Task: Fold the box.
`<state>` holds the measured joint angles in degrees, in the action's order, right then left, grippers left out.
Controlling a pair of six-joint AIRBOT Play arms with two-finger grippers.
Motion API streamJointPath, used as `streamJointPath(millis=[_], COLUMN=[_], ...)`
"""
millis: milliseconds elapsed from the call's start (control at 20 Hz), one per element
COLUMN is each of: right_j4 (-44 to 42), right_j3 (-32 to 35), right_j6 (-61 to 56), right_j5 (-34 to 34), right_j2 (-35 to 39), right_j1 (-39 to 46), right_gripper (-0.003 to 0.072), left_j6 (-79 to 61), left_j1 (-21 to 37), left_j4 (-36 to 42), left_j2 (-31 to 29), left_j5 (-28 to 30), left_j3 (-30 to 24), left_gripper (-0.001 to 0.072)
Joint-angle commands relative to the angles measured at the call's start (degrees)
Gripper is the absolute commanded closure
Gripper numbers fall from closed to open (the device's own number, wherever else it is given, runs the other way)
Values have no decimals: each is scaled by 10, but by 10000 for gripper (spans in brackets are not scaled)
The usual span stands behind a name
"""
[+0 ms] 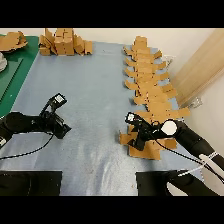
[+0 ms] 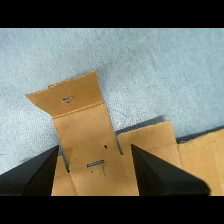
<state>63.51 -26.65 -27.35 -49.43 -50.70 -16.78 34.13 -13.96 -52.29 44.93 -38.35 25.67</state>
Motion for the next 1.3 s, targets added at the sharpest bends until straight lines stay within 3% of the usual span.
streamJointPath(millis=[0,250,400,450,500,550,700,800,900,950,1050,1100,1150,1250], right_j4=[5,-31,-110,-124,-124,-123,-117,-26,116,200,355,421,463,467], right_j3=[-1,0,-1,-1,0,0,-12,-61,-134,-175,-249,-269,-275,-260], right_j6=[0,-3,-175,-243,-337,-420,-513,-579,-681,-718,-747,-747,-746,-745], right_j5=[2,-2,8,7,4,5,27,1,-81,-140,-283,-353,-407,-429], right_j2=[0,0,0,0,0,-1,-1,1,11,19,35,42,55,84], right_j1=[0,0,0,0,0,0,0,5,31,51,94,115,136,179], right_gripper=[-24,-22,2,61,225,315,314,313,304,304,173,172,170,170], left_j6=[0,0,-1,-1,0,0,0,3,4,17,59,73,79,79], left_j1=[0,0,0,0,0,0,0,0,0,0,0,0,0,0], left_j4=[0,0,0,0,0,0,38,75,115,119,120,120,120,121], left_j2=[0,0,0,0,0,0,0,0,0,0,0,0,0,0], left_j5=[0,0,2,9,19,32,48,33,16,12,6,2,-5,-19], left_j3=[0,0,0,0,0,0,0,0,-1,0,0,-1,-1,-1], left_gripper=[148,148,148,148,148,148,148,148,150,149,149,148,148,148])
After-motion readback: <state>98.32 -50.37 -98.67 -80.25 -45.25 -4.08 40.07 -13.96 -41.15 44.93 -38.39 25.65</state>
